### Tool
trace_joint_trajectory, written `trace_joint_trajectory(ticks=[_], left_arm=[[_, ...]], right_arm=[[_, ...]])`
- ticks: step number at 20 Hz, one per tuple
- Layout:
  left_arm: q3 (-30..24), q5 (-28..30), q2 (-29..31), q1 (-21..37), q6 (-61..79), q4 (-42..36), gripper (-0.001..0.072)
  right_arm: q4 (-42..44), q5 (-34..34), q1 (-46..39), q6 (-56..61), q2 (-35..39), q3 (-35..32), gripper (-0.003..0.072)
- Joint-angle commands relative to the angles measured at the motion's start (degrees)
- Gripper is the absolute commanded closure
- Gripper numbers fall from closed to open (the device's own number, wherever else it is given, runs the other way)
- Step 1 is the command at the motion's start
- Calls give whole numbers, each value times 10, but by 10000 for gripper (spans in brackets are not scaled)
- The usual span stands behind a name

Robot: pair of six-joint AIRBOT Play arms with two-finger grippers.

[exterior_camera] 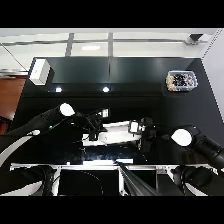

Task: Fold the box and place the chain.

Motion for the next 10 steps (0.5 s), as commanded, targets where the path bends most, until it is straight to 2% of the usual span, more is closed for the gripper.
trace_joint_trajectory(ticks=[1,4,6,9,10], left_arm=[[0,-1,0,0,1,0,678],[0,1,0,0,1,0,678],[0,1,0,0,1,0,678],[0,1,0,0,1,0,678],[0,1,0,0,1,0,678]], right_arm=[[4,18,-44,-6,3,7,-17],[57,11,-50,-72,0,7,-17],[71,-11,-50,-77,-20,7,-17],[70,-4,-50,-80,-43,7,-17],[29,-1,-50,-77,-43,7,-17]])
